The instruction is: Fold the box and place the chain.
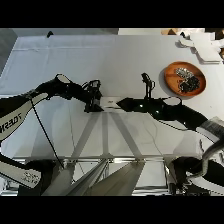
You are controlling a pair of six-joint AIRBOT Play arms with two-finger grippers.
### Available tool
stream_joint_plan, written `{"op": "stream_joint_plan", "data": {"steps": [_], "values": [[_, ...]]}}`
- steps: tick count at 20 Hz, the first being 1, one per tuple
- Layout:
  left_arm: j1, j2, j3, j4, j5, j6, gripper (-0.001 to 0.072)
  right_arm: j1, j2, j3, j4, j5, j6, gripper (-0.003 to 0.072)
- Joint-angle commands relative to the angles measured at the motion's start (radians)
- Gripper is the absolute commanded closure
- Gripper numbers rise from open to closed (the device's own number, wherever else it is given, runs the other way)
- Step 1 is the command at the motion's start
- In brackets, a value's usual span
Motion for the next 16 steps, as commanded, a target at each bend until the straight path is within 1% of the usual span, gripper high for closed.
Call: {"op": "stream_joint_plan", "data": {"steps": [1, 4, 9, 13, 16], "values": [[0.000, 0.000, 0.000, 0.000, -0.001, 0.000, 0.0452, -0.005, -0.066, -0.037, 0.090, -0.012, -0.037, 0.0681], [0.000, 0.000, 0.000, 0.000, -0.001, 0.000, 0.0452, -0.002, -0.117, -0.037, 0.089, -0.005, -0.037, 0.0679], [0.000, 0.000, 0.000, 0.000, -0.001, 0.000, 0.0452, -0.002, -0.089, -0.037, 0.088, -0.004, -0.039, 0.0679], [0.000, 0.000, 0.000, 0.000, -0.001, 0.000, 0.0452, -0.002, -0.012, -0.037, 0.073, -0.009, -0.043, 0.0679], [0.000, 0.000, 0.000, 0.000, -0.001, 0.000, 0.0452, -0.002, 0.110, -0.037, -0.024, -0.002, -0.042, 0.0679]]}}
